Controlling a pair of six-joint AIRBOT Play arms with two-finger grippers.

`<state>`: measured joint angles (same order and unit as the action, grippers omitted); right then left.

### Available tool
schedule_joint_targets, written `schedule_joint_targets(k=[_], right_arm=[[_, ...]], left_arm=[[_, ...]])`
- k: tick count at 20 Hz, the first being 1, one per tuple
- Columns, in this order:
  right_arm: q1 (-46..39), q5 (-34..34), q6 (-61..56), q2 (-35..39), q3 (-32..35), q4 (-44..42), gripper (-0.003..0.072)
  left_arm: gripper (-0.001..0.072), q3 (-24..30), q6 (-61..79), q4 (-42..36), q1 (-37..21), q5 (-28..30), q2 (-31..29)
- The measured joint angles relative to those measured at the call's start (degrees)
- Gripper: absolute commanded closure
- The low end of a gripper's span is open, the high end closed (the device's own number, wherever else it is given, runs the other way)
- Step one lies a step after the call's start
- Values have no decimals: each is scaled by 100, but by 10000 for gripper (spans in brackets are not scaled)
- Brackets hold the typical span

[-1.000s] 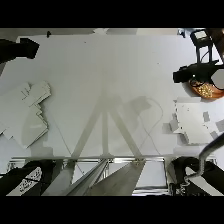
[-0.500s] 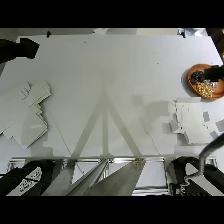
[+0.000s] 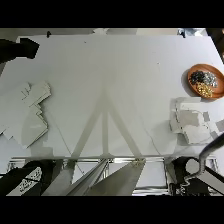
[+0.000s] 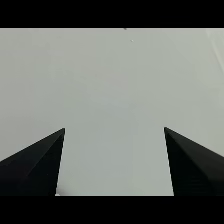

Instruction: Fold the box and place the chain.

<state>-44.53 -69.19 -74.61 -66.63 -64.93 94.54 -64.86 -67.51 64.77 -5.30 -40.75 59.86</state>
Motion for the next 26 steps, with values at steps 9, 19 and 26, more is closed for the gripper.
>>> schedule_joint_targets(k=[9, 19, 26], right_arm=[[-1106, 197, 660, -1226, -111, -170, 347], [-1596, -542, 1888, -1840, -199, -415, 348], [-1628, -979, 2076, -2087, -201, -365, 352]], left_arm=[[15, 0, -2, 0, 0, 0, 0], [15, 0, 0, 0, 0, 0, 0], [15, 0, 0, 0, 0, 0, 0]])
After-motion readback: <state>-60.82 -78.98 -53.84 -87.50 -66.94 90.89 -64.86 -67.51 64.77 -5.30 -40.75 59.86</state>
